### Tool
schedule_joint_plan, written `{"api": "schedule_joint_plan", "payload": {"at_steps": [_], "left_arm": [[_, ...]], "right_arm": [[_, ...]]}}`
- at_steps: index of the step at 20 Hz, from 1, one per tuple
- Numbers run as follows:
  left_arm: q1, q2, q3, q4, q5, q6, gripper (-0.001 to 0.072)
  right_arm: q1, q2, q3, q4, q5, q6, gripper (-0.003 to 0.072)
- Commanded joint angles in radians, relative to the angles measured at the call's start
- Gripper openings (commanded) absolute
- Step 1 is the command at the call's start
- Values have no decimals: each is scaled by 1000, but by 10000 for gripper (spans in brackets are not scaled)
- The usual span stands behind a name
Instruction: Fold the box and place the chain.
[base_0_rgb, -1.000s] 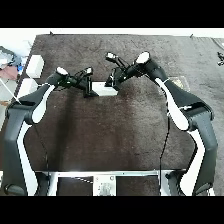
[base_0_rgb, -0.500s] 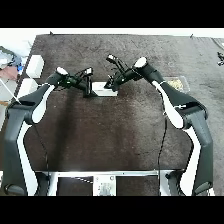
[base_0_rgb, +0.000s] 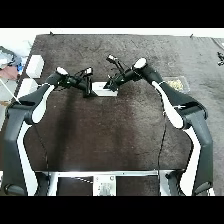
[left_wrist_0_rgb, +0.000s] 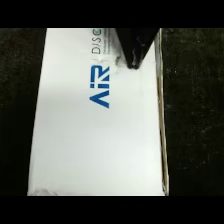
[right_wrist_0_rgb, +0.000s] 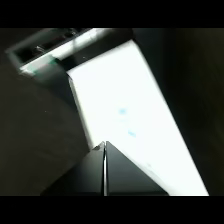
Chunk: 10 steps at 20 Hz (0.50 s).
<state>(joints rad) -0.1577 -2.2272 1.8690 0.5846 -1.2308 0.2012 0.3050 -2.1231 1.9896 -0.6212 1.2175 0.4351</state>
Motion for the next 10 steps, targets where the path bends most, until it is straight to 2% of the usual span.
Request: {"api": "schedule_joint_plan", "payload": {"at_steps": [1, 4, 10], "left_arm": [[0, 1, 0, -51, 18, 6, 72], [0, 1, 0, -122, 53, 5, 73], [12, 2, 5, -120, 45, -98, 71]], "right_arm": [[-1, 90, 2, 126, -28, -62, 7], [-1, 188, 2, 124, -15, -61, 7], [0, 310, 0, 124, 54, -42, 7]]}}
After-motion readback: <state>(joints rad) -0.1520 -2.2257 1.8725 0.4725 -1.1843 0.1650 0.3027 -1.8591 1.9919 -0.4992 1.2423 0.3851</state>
